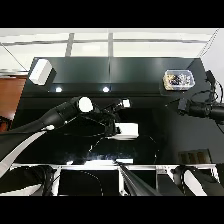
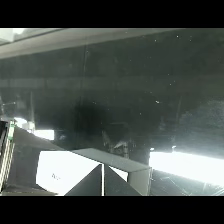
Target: Fold the box and place the chain.
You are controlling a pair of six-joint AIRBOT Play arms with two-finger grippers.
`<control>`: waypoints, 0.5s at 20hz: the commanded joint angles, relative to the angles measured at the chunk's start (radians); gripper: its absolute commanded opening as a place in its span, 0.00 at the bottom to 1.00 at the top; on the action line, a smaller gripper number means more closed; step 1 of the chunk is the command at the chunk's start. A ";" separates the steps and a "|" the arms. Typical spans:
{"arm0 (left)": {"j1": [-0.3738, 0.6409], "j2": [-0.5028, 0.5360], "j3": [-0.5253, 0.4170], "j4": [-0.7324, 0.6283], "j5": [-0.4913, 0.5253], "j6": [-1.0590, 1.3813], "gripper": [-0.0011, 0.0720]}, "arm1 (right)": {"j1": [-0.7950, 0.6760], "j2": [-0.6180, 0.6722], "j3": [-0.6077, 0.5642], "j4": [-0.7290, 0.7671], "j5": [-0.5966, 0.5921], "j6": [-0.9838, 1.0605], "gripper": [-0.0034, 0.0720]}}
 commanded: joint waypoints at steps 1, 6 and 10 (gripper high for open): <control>-0.013 -0.009 0.005 0.052 -0.006 0.006 0.98 | 0.000 0.000 0.001 -0.010 -0.003 0.001 0.06; -0.047 -0.015 0.005 0.079 0.002 0.006 0.98 | 0.000 0.000 0.001 -0.035 -0.003 0.008 0.06; -0.047 -0.027 0.008 0.079 0.000 0.006 0.98 | 0.000 0.000 0.001 -0.039 -0.003 0.010 0.06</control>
